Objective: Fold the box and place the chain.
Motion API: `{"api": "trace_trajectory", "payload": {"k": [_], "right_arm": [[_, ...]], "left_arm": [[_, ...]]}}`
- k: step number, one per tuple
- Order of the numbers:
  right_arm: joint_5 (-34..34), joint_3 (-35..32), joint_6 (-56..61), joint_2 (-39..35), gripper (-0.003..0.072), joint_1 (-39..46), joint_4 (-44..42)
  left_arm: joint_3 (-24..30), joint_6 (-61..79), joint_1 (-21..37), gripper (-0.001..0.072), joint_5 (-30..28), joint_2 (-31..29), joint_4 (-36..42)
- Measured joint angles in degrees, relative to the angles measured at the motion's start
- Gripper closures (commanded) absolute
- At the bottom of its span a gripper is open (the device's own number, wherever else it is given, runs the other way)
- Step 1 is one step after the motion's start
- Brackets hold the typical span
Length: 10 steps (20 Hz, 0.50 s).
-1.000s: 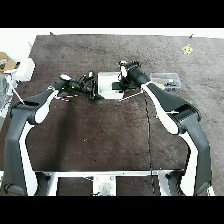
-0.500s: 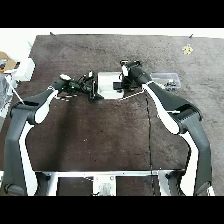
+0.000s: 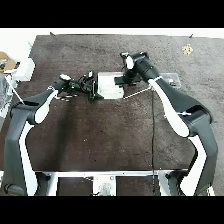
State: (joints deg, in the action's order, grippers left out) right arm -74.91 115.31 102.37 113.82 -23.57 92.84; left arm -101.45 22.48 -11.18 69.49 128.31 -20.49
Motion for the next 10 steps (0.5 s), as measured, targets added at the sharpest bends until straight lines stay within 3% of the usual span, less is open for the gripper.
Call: {"api": "trace_trajectory", "payload": {"k": [5,10], "right_arm": [[1.2,0.0,-8.2,-6.0,0.0462,5.8,1.8],[0.9,-0.1,-14.2,-5.6,0.0463,16.6,2.3]], "left_arm": [[0.0,0.0,0.0,0.0360,0.0,0.0,0.0],[0.0,0.0,0.0,0.0361,0.0,0.0,0.0]]}}
